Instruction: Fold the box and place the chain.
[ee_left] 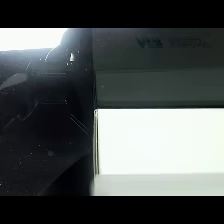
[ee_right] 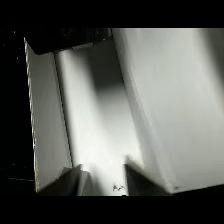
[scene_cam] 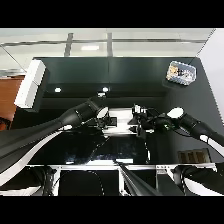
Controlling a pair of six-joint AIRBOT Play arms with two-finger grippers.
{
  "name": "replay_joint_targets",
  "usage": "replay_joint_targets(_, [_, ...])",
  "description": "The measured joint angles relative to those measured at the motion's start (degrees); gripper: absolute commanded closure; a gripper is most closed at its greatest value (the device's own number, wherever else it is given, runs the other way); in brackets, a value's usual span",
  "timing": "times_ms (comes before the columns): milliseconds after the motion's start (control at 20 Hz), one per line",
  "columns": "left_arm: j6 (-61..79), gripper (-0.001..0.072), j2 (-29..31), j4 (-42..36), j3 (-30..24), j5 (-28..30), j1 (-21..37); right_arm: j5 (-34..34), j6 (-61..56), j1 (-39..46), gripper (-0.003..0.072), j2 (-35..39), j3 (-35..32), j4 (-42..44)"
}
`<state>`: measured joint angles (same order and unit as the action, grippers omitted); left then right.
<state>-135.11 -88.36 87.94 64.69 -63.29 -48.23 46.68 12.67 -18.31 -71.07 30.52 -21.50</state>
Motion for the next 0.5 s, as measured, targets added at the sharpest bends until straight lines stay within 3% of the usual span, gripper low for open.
replay_joint_targets(50, [-0.02,0.0683,0.00,-0.09,0.02,-0.04,0.00,-0.02,-0.83,0.00,0.0635,0.02,-0.04,-0.26])
replay_joint_targets(100, [0.04,0.0683,0.00,-0.13,0.02,-0.04,0.00,0.24,-2.08,0.13,0.0674,0.07,-0.07,-0.94])
replay_joint_targets(250, [0.15,0.0683,0.00,-0.15,0.02,-0.11,0.00,2.62,-10.99,2.08,0.0675,2.45,0.46,-4.24])
replay_joint_targets(500, [0.11,0.0683,0.00,-0.15,0.02,-0.15,0.02,10.25,-48.83,16.70,0.0674,10.14,5.88,-23.58])
